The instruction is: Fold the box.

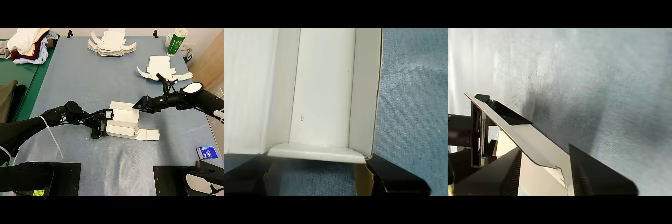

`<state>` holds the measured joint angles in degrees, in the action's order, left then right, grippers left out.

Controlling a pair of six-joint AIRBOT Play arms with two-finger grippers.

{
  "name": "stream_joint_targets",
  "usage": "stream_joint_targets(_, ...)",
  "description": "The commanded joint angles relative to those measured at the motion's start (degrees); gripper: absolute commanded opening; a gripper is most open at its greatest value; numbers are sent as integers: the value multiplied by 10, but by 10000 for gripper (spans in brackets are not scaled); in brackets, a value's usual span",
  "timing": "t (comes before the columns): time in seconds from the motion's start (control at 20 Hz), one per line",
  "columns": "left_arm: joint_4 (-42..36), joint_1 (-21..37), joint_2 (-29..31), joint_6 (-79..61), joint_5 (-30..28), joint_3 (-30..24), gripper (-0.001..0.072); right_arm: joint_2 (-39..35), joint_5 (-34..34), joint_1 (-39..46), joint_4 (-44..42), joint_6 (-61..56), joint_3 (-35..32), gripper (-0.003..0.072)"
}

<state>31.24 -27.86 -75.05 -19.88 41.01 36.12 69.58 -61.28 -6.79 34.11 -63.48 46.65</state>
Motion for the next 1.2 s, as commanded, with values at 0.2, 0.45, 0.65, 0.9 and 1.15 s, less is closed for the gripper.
stream_joint_targets(0.2,0,0,0,0,0,0,604,-97,-39,-36,297,-251,34,399)
stream_joint_targets(0.45,0,0,0,0,0,0,605,-138,-163,-80,525,-454,16,299)
stream_joint_targets(0.65,0,0,0,0,-1,0,604,-153,-193,-39,596,-495,-55,143)
stream_joint_targets(0.9,0,0,0,0,0,0,604,-153,-114,-14,487,-470,-142,142)
stream_joint_targets(1.15,0,0,0,0,0,0,604,-153,8,-14,364,-403,-183,73)
